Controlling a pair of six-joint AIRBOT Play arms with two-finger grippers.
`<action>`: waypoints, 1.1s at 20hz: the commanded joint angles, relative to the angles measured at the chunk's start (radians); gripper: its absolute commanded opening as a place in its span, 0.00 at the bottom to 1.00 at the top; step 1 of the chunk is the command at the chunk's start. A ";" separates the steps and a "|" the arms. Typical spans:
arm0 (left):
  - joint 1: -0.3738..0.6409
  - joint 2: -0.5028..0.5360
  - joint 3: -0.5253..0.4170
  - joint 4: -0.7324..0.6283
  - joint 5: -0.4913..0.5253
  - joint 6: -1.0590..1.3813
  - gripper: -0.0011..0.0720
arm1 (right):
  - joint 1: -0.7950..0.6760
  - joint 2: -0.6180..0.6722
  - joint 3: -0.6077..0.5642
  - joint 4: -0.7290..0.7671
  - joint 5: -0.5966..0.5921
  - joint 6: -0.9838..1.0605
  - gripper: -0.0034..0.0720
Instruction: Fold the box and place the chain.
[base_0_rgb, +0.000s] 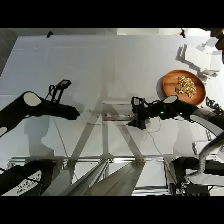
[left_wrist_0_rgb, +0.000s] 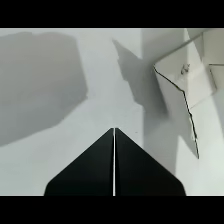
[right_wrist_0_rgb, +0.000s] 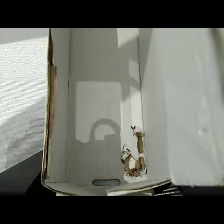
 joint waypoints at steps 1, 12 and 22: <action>-0.059 -0.015 -0.038 -0.031 0.100 -0.146 0.03 | 0.000 0.000 0.000 0.000 0.001 0.000 0.73; -0.184 -0.126 -0.038 -0.148 0.173 -0.288 0.03 | 0.000 0.000 0.000 0.000 0.001 0.000 0.73; -0.128 -0.008 -0.038 0.100 0.230 -0.371 0.02 | 0.000 0.000 0.000 0.000 0.002 0.000 0.73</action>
